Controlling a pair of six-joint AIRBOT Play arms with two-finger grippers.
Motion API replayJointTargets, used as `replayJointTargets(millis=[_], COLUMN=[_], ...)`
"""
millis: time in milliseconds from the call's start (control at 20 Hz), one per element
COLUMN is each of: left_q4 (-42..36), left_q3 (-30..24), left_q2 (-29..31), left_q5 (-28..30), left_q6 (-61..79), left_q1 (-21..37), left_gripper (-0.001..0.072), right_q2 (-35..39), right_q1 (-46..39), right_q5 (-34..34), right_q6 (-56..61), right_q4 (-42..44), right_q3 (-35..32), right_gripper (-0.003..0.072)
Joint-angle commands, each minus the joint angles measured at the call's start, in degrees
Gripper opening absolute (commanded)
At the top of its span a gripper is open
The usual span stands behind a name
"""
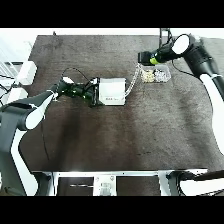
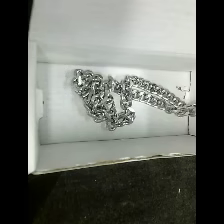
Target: Fold the box and place the chain.
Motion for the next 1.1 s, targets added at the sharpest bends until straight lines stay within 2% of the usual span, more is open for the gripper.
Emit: replayJointTargets(millis=[0,600,900,1050], left_q4=[0.02,0.02,0.02,0.02], left_q3=[0.00,0.00,0.00,0.00], left_q2=[0.04,0.04,0.04,0.04], left_q5=[0.02,0.04,0.02,0.02], left_q6=[0.00,0.02,0.02,0.02], left_q1=[0.00,0.00,0.00,0.00], left_gripper=[0.0530,0.0529,0.0530,0.0529], right_q2=[5.16,6.27,6.23,6.21], right_q1=[2.71,6.86,10.40,12.52], right_q5=[1.03,8.41,8.46,5.51], right_q6=[-1.95,-3.32,-3.61,-3.58], right_q4=[-2.16,-3.06,-2.99,-2.80], right_q3=[0.04,-0.83,-4.50,-6.93], right_gripper=[0.0018,0.0019,0.0019,0.0018])
